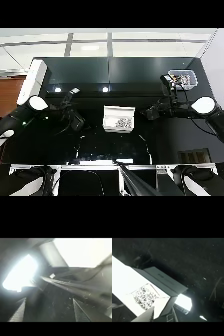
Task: Fold the box and place the chain.
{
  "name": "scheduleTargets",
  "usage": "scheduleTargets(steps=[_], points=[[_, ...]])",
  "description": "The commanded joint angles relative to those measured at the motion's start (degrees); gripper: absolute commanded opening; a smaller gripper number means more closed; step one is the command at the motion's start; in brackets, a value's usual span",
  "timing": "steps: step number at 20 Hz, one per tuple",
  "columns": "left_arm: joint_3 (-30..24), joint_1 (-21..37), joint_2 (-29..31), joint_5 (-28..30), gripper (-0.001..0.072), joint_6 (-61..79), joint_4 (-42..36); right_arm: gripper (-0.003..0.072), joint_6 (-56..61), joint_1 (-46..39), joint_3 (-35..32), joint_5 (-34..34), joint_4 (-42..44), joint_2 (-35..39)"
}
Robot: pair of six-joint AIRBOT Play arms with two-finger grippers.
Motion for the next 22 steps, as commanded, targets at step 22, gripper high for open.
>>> scheduleTargets(steps=[22], points=[[6.88,-11.63,-15.61,6.54,0.0685,51.45,-16.70,0.0283,1.20,0.11,0.04,-1.62,0.24,0.00]])
